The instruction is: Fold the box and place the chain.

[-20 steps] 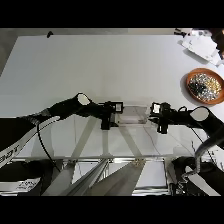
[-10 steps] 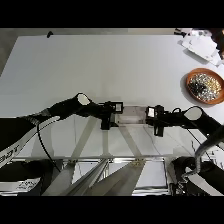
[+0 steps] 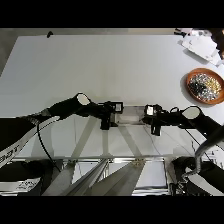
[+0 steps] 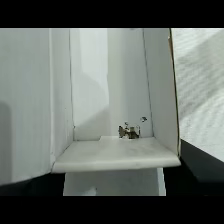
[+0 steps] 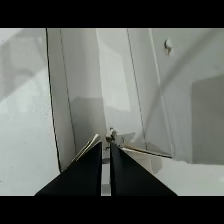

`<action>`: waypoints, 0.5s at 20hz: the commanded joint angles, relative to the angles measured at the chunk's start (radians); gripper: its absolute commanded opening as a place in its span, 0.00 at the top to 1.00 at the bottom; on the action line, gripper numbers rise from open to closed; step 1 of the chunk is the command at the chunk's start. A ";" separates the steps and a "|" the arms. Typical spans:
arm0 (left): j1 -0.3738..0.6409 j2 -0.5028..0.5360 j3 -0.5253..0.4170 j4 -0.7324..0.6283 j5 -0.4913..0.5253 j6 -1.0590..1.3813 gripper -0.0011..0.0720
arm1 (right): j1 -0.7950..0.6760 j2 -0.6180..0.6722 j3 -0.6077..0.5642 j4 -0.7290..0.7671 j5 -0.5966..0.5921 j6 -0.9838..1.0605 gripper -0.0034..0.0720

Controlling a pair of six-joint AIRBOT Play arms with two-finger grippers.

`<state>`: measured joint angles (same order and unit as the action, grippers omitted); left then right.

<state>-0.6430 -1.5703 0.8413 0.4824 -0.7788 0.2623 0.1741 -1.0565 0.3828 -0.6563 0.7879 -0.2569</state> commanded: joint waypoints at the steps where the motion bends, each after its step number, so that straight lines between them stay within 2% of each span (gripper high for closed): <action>1: 0.000 0.001 0.000 -0.002 0.000 0.000 0.64 | 0.002 -0.038 -0.001 0.043 0.010 -0.030 0.88; 2: 0.000 0.001 0.000 -0.002 0.000 0.000 0.64 | 0.001 -0.042 -0.001 0.056 0.011 -0.049 0.88; 3: 0.000 0.001 0.000 -0.002 0.000 0.000 0.64 | 0.002 -0.042 -0.001 0.069 0.008 -0.068 0.81; 5: 0.000 0.001 0.000 -0.002 0.000 0.000 0.64 | 0.001 -0.042 -0.001 0.084 -0.018 -0.069 0.60; 8: 0.000 0.001 0.000 -0.002 0.000 0.000 0.64 | 0.001 -0.042 -0.001 0.085 -0.040 -0.069 0.49; 10: 0.000 0.001 0.000 -0.002 0.000 0.000 0.64 | 0.001 -0.043 -0.001 0.086 -0.040 -0.069 0.49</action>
<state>-0.6430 -1.5703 0.8413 0.4801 -0.7769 0.2619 0.1745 -1.0969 0.3824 -0.5789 0.7624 -0.3195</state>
